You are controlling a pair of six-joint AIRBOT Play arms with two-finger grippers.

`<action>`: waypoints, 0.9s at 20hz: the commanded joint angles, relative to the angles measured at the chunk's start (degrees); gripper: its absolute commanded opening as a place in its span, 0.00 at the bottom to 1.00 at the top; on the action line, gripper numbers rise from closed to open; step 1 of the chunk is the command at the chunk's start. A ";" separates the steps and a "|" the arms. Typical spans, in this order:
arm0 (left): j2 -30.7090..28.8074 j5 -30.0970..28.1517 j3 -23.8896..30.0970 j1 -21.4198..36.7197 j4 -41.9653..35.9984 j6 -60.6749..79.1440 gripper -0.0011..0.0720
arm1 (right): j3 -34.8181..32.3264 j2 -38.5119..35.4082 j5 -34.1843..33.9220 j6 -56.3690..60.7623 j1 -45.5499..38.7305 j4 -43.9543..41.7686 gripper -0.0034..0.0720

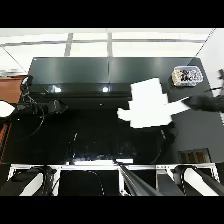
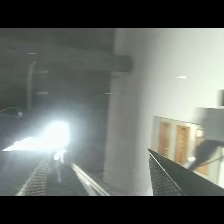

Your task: Fold the box and place the chain.

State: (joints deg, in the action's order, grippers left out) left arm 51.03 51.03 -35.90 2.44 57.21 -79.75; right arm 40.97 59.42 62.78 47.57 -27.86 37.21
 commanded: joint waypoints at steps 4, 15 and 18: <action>8.55 -2.29 -2.71 -8.94 -12.50 10.51 0.97 | -20.72 -9.40 -25.92 0.44 25.75 -16.85 0.06; 43.08 14.25 -23.06 -14.78 -28.33 22.60 0.97 | -21.51 -9.40 -28.33 1.03 35.36 -16.90 0.06; 46.58 17.22 -25.22 -17.66 -28.57 24.70 0.97 | -21.51 -9.40 -28.33 1.03 35.36 -16.90 0.06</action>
State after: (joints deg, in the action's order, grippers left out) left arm 93.23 64.47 -58.48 -12.84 29.91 -57.49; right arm 19.53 50.06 34.74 48.49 7.16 20.40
